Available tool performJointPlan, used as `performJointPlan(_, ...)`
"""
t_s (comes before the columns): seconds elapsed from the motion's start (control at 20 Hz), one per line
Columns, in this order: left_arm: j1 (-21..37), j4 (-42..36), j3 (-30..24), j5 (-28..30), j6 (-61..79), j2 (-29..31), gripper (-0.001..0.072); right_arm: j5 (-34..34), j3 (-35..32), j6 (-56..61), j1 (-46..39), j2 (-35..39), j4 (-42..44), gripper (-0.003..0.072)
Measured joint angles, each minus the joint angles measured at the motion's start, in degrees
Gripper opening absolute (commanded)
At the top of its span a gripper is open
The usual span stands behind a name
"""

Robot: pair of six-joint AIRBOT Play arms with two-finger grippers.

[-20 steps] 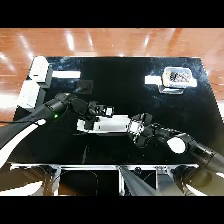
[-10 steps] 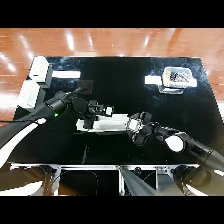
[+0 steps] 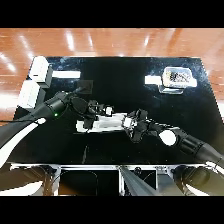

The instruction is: Fold the box and place the chain.

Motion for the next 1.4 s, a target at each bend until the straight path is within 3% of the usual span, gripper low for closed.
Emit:
performJointPlan(0.1, 0.0, 0.0, 0.0, 0.0, 0.0, 0.0, 0.0020, 2.0, 1.1, -2.3, -1.2, -0.6, 2.3, 0.0720)
performJointPlan(0.4, 0.0, 0.0, 0.0, 0.1, 0.0, 0.0, 0.0020, 14.3, 3.5, -22.6, -9.1, -3.6, 21.5, 0.0720)
performJointPlan(0.55, 0.0, 0.0, 0.0, 0.1, 0.0, 0.0, 0.0020, 17.7, 4.7, -29.0, -10.7, -6.7, 25.9, 0.0720)
performJointPlan(0.65, 0.0, 0.0, 0.0, 0.2, 0.0, 0.0, 0.0020, 19.3, 5.3, -31.1, -11.2, -8.4, 27.3, 0.0719)
performJointPlan(0.7, 0.0, 0.0, 0.0, 0.2, 0.0, 0.0, 0.0020, 20.0, 5.5, -31.9, -11.3, -9.1, 27.7, 0.0670)
performJointPlan(1.05, 0.0, 0.0, 0.0, 0.2, 0.0, 0.0, 0.0020, 22.8, 6.0, -32.9, -10.7, -11.5, 28.7, 0.0672)
performJointPlan(1.4, 0.0, 0.0, 0.0, 2.2, 0.0, 0.0, 0.0020, 20.6, 6.0, -30.1, -8.9, -12.3, 26.1, 0.0672)
